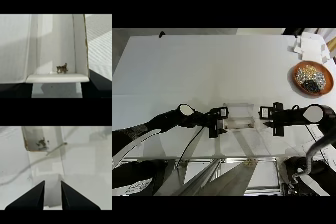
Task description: Fold the box and place the chain.
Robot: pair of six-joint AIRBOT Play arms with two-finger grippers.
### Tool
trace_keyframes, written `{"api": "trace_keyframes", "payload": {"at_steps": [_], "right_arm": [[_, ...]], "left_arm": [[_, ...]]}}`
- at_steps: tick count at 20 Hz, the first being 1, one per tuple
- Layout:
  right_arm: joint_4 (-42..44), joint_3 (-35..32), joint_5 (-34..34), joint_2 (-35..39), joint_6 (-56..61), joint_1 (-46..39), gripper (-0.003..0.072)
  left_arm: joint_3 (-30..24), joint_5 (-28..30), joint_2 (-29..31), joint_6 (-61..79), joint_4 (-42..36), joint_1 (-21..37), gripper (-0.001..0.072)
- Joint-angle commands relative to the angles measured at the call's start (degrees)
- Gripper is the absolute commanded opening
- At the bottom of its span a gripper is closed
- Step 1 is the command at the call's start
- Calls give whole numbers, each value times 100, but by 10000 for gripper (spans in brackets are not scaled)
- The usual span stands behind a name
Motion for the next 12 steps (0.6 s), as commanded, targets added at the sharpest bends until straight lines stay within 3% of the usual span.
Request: {"api": "trace_keyframes", "payload": {"at_steps": [1,11,12], "right_arm": [[529,-247,-337,-153,-960,4,193],[870,-284,-791,-601,-1327,509,150],[868,-284,-861,-625,-1325,553,110]], "left_arm": [[-2,2,4,0,0,4,31],[0,0,4,0,0,4,31],[0,0,4,0,0,4,31]]}}
